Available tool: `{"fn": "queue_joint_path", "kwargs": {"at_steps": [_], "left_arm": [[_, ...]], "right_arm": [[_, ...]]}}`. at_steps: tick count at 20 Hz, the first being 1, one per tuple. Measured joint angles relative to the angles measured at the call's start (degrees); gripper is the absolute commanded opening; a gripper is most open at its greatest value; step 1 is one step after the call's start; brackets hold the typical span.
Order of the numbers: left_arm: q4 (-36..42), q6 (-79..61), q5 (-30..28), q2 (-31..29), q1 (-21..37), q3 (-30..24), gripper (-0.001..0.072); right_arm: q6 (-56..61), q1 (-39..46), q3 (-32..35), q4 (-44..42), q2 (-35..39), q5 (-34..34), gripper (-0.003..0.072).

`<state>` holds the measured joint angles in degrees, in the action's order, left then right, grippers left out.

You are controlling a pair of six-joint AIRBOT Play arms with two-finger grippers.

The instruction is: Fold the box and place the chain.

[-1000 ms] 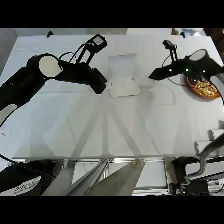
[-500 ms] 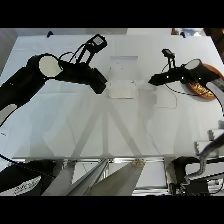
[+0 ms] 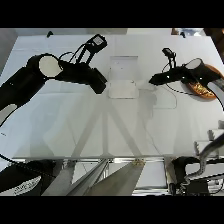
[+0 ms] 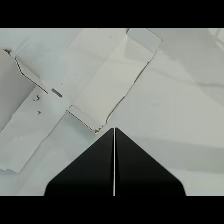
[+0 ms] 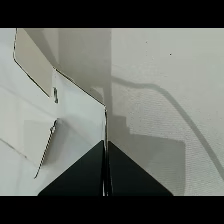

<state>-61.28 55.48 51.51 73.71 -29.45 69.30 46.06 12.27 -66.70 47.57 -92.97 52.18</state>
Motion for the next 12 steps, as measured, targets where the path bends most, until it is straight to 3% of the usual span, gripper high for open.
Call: {"fn": "queue_joint_path", "kwargs": {"at_steps": [12], "left_arm": [[0.0, 0.0, 0.0, 0.0, 0.0, 0.0, 0.0012]], "right_arm": [[0.0, 0.0, 0.0, 0.0, 0.0, 0.9, 0.0009]]}}
